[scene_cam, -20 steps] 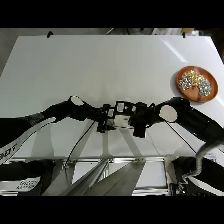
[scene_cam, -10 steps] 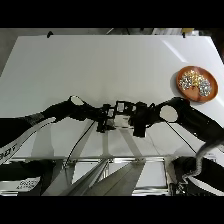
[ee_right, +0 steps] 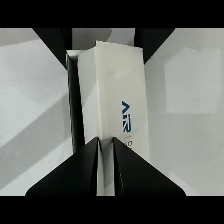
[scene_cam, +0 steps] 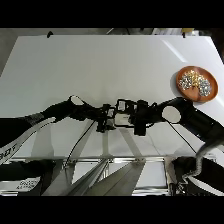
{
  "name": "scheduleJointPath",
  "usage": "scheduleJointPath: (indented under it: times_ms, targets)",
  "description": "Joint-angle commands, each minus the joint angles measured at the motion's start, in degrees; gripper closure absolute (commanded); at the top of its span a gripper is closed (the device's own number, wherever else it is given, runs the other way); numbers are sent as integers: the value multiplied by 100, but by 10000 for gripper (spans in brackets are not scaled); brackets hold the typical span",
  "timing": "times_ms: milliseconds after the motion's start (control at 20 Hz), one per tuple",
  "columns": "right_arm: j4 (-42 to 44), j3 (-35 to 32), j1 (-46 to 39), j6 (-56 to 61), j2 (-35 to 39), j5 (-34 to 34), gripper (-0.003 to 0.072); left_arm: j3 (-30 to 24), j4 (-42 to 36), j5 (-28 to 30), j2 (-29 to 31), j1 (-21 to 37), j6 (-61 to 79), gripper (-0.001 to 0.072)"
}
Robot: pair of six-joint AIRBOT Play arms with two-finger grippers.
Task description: Fold the box and place the chain.
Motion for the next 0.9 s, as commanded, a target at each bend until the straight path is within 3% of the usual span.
scheduleJointPath:
  times_ms: [0,350,500,800,850]
  targets:
    - [90,-55,2,0,9,48,606,4,-2,0,4,-4,-2,540]
    - [566,-400,9,-2,11,157,564,4,-2,0,4,-4,-2,540]
    - [824,-398,7,-4,57,142,410,4,-2,2,4,-4,0,540]
    - [994,-398,0,-4,304,46,413,4,-2,-2,4,-4,0,540]
    - [994,-398,0,-4,297,42,456,4,-2,2,4,-4,0,540]
